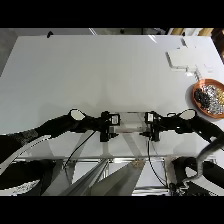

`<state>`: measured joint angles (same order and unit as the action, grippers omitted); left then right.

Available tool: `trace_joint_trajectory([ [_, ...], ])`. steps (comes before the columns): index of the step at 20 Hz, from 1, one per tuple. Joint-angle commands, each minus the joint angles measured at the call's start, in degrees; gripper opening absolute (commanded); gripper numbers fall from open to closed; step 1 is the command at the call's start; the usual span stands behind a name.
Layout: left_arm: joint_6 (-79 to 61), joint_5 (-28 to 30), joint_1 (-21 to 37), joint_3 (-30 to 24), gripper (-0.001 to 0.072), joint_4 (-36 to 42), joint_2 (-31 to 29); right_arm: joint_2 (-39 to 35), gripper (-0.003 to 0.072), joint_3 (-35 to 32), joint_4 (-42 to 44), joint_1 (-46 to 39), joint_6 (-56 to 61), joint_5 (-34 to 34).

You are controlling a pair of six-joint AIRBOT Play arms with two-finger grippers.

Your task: Fold the box and place the chain.

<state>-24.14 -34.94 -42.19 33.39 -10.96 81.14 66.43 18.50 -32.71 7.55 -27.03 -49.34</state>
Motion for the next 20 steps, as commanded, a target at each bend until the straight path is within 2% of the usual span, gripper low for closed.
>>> trace_joint_trajectory([
  [1,0.0,0.0,0.0,0.1,0.0345,0.0,0.0,0.0,0.0396,0.0,-0.5,0.0,-0.3,0.3],
  [6,0.0,0.0,0.0,0.1,0.0345,0.0,0.0,-0.2,0.0409,0.1,-1.3,0.0,4.3,-0.6],
  [7,0.0,0.0,0.0,0.1,0.0345,0.0,0.0,-0.5,0.0537,0.1,-1.5,0.0,4.3,-0.7],
  [8,0.0,0.0,0.0,0.1,0.0345,0.0,0.0,-1.1,0.0703,0.1,-1.5,-0.1,4.9,-0.7],
  [11,0.0,0.0,0.0,0.1,0.0345,0.0,0.0,-5.6,0.0696,0.1,-4.8,-0.1,9.4,-0.7],
  [15,0.0,0.0,0.0,0.1,0.0345,0.0,0.0,-14.5,0.0694,0.1,-20.0,-0.1,22.8,-3.0],
  [17,0.0,0.0,0.0,0.1,0.0345,0.0,0.0,-19.8,0.0678,0.1,-24.8,-0.1,28.5,-5.4],
  [20,0.0,0.0,0.0,0.1,0.0345,0.0,0.0,-26.5,0.0577,0.1,-21.4,0.0,31.7,-6.9],
])
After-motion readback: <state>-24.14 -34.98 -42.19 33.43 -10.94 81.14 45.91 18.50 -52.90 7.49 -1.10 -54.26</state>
